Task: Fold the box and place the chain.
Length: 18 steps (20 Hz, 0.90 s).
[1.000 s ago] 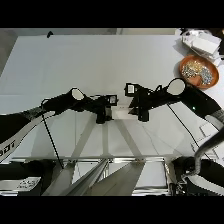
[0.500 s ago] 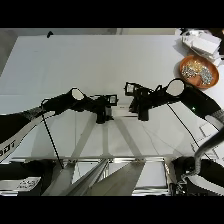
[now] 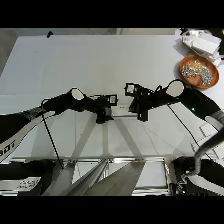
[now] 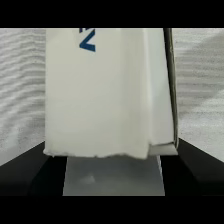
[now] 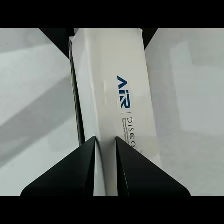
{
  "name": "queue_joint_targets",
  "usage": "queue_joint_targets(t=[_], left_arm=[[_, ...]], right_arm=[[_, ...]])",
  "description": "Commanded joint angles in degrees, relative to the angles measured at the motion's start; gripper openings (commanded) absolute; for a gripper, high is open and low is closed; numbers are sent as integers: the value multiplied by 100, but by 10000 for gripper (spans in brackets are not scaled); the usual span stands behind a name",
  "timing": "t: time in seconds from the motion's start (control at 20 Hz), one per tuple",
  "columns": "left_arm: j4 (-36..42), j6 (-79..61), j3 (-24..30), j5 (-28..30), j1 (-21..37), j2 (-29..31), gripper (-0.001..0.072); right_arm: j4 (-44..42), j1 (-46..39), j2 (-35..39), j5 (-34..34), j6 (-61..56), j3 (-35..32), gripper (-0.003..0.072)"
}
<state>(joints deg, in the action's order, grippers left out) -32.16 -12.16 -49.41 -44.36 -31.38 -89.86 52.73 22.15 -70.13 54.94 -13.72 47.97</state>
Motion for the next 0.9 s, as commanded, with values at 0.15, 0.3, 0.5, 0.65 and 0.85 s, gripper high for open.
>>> queue_joint_targets(t=[0.15,0.3,0.5,0.65,0.85], left_arm=[[-2,-4,-2,-4,-4,0,314],[-2,-4,-2,-2,-4,0,314],[-2,-4,-2,-2,-4,0,314],[-2,-4,-2,-4,-4,0,314],[-2,-4,-2,-2,-4,0,314]], right_arm=[[-39,7,-2,-129,-2,-155,97],[-44,7,0,-127,-4,-155,99],[-44,7,0,28,0,-155,335],[-44,7,0,37,0,-155,342],[-50,4,98,-66,0,-153,342]])
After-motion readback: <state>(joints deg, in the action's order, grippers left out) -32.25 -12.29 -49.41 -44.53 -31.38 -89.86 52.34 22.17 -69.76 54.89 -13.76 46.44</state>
